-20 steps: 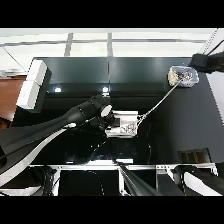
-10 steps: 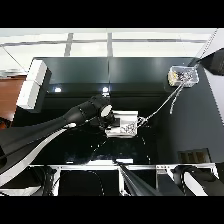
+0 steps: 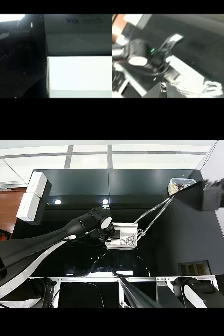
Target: Fold the box and place the chain.
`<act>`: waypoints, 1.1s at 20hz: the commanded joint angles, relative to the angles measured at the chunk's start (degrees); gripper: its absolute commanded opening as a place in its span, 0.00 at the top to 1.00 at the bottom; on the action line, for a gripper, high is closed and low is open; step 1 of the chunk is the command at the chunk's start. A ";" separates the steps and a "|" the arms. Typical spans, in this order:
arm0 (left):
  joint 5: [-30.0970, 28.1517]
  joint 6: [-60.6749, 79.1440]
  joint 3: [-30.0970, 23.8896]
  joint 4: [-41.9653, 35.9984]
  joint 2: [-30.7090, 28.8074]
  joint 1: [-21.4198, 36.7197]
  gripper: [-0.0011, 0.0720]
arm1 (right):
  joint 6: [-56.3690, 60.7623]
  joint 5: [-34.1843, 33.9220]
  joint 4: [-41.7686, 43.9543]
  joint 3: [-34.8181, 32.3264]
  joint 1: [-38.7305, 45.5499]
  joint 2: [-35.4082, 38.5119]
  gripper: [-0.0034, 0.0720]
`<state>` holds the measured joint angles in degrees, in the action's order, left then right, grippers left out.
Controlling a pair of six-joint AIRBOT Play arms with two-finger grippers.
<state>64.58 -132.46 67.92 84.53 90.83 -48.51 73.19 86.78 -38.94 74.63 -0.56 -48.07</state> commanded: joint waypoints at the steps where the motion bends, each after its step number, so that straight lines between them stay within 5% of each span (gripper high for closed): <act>1: 0.00 0.02 0.04 0.02 -0.02 0.00 0.94 | -1.22 -1.03 1.46 -4.37 -5.49 0.04 0.93; 13: 0.00 0.02 0.04 0.02 -0.02 0.00 0.94 | -2.80 -7.08 4.83 -13.79 -10.12 -1.40 0.93; 21: 0.00 0.02 0.04 0.02 -0.02 0.00 0.94 | -2.54 -24.24 4.83 -29.90 -13.77 -3.80 0.93; 22: 0.00 0.02 0.04 0.02 -0.02 0.00 0.94 | -2.54 -25.29 4.81 -31.74 -13.86 -4.13 0.75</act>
